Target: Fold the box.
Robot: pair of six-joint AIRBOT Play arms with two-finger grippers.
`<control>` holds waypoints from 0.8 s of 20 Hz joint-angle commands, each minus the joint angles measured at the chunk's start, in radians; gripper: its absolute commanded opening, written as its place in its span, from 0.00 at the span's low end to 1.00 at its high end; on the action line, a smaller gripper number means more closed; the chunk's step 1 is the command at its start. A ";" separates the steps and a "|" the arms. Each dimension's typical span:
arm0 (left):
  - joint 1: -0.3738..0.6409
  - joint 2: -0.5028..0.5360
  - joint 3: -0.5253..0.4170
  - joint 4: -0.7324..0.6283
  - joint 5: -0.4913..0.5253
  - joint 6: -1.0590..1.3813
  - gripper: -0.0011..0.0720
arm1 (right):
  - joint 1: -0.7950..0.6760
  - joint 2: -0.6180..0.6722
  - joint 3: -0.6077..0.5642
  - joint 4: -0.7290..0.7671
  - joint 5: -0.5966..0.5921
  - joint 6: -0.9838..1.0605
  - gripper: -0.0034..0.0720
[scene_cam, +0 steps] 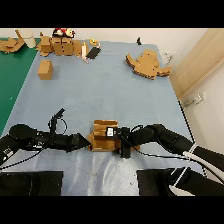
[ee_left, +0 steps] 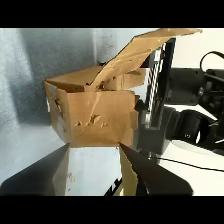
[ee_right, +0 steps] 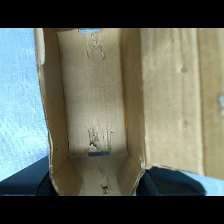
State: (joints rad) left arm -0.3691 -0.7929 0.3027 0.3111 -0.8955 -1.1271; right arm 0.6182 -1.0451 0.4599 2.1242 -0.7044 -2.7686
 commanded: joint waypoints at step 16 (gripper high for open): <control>-0.246 -0.029 0.058 0.302 0.321 -0.285 0.69 | 0.001 0.001 0.001 0.000 -0.001 0.000 0.82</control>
